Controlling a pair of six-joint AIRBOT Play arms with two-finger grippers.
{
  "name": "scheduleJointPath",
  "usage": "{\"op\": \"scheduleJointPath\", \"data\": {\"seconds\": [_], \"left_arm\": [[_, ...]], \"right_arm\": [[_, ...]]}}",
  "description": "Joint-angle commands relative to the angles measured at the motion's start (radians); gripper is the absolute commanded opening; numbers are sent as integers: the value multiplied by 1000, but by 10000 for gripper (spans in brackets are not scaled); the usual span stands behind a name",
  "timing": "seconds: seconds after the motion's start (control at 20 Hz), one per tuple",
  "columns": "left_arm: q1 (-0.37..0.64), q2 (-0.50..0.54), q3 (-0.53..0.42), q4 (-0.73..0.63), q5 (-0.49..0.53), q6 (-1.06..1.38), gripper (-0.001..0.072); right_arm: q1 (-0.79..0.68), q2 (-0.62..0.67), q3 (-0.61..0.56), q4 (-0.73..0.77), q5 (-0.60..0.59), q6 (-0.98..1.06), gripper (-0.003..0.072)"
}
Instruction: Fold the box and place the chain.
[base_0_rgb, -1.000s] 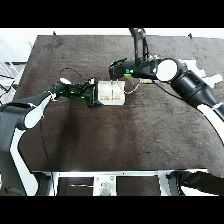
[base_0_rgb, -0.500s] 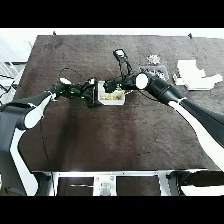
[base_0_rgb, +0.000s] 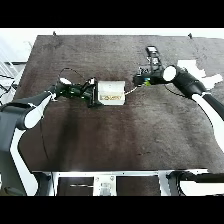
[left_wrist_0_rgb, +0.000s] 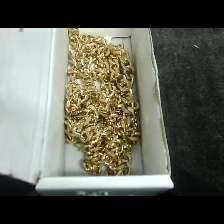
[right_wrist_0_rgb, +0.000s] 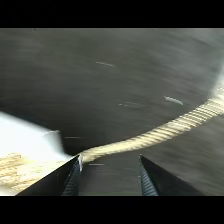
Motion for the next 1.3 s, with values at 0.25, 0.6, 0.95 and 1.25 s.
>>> {"op": "scheduleJointPath", "data": {"seconds": [0.25,0.6,0.95,1.25], "left_arm": [[0,-1,0,0,1,1,336],[0,-1,0,0,2,1,336],[0,0,0,0,2,0,336],[0,-1,0,0,1,0,336]], "right_arm": [[-135,-264,80,230,-128,-26,455],[-98,-427,250,336,-129,-63,170],[-42,0,75,236,-94,-146,6],[2,286,50,200,51,-146,6]]}}
